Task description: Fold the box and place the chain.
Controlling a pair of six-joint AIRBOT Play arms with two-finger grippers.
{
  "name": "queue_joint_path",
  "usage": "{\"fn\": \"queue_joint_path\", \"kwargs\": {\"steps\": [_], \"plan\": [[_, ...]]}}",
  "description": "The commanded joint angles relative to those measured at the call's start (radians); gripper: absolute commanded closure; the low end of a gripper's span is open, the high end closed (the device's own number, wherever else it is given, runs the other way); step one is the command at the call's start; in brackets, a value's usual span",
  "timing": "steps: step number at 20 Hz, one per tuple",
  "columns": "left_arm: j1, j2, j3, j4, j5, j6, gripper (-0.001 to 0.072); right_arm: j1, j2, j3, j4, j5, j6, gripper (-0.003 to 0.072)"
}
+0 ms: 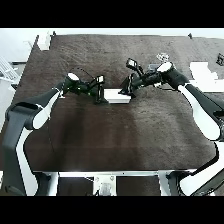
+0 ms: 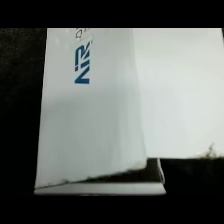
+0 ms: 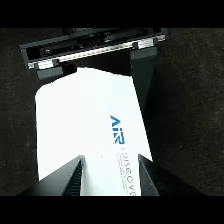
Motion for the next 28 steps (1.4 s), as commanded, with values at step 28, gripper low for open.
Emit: {"fn": "queue_joint_path", "kwargs": {"steps": [28], "plan": [[0.0, 0.0, 0.0, 0.0, 0.0, 0.0, 0.0231, 0.0, -0.043, 0.05, 0.082, 0.023, -0.105, 0.0423]]}}
